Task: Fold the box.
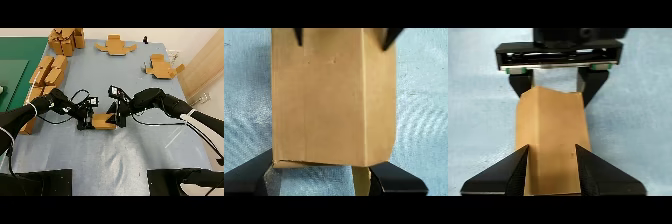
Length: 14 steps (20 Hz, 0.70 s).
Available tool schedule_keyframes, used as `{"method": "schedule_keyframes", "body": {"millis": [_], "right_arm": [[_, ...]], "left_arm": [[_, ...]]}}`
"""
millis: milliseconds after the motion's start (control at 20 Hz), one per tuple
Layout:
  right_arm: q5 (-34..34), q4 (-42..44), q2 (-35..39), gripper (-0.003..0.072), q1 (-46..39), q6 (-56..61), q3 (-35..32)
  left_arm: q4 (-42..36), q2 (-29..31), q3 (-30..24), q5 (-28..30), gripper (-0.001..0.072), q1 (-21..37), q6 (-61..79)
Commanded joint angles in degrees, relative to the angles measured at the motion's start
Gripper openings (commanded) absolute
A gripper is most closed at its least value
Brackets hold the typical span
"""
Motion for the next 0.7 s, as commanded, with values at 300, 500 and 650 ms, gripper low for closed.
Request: {"method": "schedule_keyframes", "body": {"millis": [300,500,650], "right_arm": [[-4.3,1.0,-0.1,0.0442,0.1,0.0,0.9],[-8.0,-0.6,-0.2,0.0519,0.2,0.0,1.2],[-3.8,-3.1,-0.9,0.0517,0.2,0.3,1.2]], "left_arm": [[-0.1,0.0,0.0,-0.5,0.0109,0.0,0.0],[-0.1,0.0,0.0,-0.5,0.0109,0.0,0.0],[-0.1,0.0,0.0,-0.5,0.0109,0.0,0.0]]}}
